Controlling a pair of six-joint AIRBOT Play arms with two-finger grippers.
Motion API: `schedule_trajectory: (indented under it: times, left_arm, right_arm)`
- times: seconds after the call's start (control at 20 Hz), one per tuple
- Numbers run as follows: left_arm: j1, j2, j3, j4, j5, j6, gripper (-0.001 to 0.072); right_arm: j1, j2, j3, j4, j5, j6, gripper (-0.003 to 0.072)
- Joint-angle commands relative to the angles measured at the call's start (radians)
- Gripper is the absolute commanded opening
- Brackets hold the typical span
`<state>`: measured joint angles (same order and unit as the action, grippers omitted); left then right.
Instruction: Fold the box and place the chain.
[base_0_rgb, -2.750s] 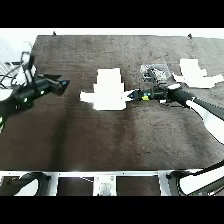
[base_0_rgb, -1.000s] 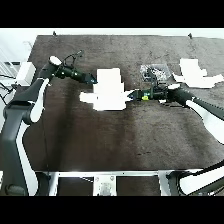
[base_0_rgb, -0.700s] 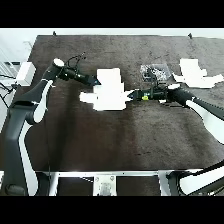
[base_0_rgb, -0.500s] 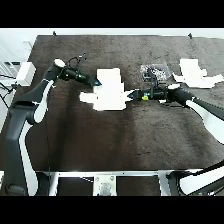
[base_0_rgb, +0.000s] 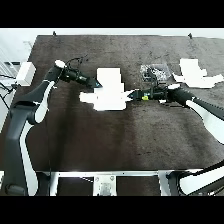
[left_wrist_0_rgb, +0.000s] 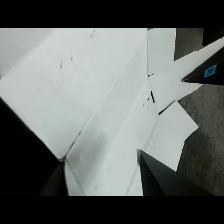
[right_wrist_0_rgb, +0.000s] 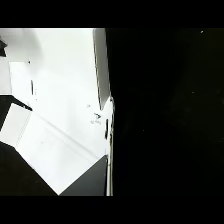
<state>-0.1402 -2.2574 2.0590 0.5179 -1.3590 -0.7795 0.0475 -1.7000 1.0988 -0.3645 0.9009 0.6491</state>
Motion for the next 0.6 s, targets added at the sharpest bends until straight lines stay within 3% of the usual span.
schedule_trajectory:
  times: [0.0,0.05,0.45,0.5,0.55]
  left_arm:
    - [0.000,-0.012,-0.005,-0.029,-0.030,0.013,0.0474]
    - [0.000,-0.016,-0.005,-0.030,-0.034,0.012,0.0421]
    - [0.005,-0.018,-0.005,-0.079,-0.022,0.027,0.0406]
    - [0.005,-0.018,-0.005,-0.079,-0.021,0.029,0.0293]
    - [0.005,-0.018,-0.004,-0.079,-0.022,0.029,0.0289]
  right_arm:
    - [0.001,0.001,0.000,-0.003,0.001,0.000,0.0007]
    - [0.001,0.001,0.001,-0.003,0.000,0.000,0.0007]
    - [0.001,0.001,0.000,-0.007,0.001,0.000,0.0007]
    - [0.001,0.001,0.000,-0.015,0.001,0.001,0.0006]
    - [0.001,0.001,0.000,-0.021,0.000,0.001,0.0006]
